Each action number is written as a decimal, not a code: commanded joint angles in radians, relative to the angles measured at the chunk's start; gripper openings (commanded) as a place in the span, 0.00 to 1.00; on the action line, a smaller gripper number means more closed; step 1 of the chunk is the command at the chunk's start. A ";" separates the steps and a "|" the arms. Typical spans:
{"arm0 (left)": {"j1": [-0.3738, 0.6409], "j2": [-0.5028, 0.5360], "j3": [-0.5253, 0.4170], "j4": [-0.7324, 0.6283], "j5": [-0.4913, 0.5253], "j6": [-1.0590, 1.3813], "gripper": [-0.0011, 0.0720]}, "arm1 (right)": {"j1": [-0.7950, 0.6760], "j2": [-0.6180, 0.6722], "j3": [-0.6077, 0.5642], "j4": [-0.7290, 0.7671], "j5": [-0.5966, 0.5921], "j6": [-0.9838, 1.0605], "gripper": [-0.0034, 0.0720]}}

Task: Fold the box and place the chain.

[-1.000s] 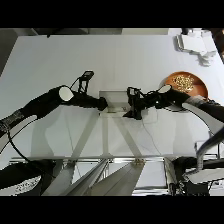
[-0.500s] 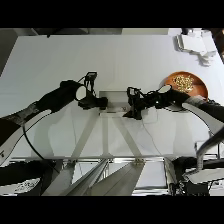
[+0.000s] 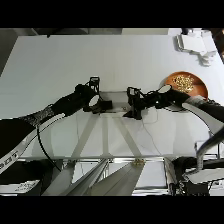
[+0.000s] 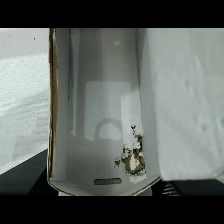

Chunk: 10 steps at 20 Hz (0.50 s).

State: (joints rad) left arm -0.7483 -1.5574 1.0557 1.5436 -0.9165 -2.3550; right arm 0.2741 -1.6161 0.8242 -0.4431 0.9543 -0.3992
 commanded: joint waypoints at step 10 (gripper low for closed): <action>-0.008 0.027 0.006 -0.010 -0.042 0.049 0.69 | 0.001 0.000 0.001 -0.002 -0.001 0.002 0.67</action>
State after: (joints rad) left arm -0.7570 -1.5497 1.0611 1.5185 -0.9272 -2.3669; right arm 0.2749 -1.6161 0.8238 -0.4458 0.9546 -0.3943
